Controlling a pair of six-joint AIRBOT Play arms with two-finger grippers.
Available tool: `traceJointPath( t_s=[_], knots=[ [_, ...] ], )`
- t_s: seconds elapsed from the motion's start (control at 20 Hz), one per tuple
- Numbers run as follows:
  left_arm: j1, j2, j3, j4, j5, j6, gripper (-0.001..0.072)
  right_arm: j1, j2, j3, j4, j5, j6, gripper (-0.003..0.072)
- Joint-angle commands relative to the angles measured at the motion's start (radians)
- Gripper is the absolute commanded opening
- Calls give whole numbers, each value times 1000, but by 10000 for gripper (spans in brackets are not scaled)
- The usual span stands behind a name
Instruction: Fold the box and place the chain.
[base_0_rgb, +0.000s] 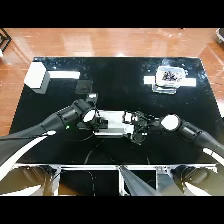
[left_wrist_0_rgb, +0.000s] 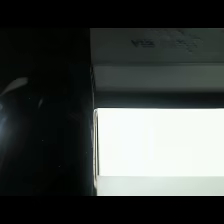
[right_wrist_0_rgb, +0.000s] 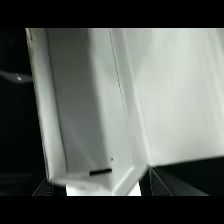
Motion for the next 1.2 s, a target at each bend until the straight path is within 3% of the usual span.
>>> traceJointPath(
  t_s=[0.0, 0.15, 0.3, 0.45, 0.55, 0.75, 0.8, 1.0, 1.1, 1.15],
  knots=[
    [4, 5, 0, 8, 4, 7, 21, 1, 47, -1, -173, 21, 22, 677],
    [5, -3, 0, 47, 7, 14, 21, 25, 44, -1, -187, 28, 3, 677],
    [5, -21, 0, 31, 15, 39, 21, 62, 3, 0, -186, 0, -19, 564],
    [5, -23, 0, 32, 7, 39, 21, 74, -26, 0, -175, -47, -28, 563],
    [5, -23, 0, 33, 6, 40, 21, 75, -31, 0, -145, -61, -31, 459],
    [5, -23, 0, 33, 5, 40, 21, 76, -53, 0, -56, -58, -89, 449],
    [5, -23, 0, 33, 2, 40, 21, 79, -59, 0, -47, -61, -97, 339],
    [5, -23, 0, 33, 0, 40, 21, 105, -68, 0, -47, -70, -98, 332],
    [5, -23, 0, 32, -1, 40, 21, 115, -68, 0, -36, -80, -96, 228],
    [5, -23, 0, 32, -2, 40, 21, 119, -68, 0, -19, -93, -94, 228]
  ],
)
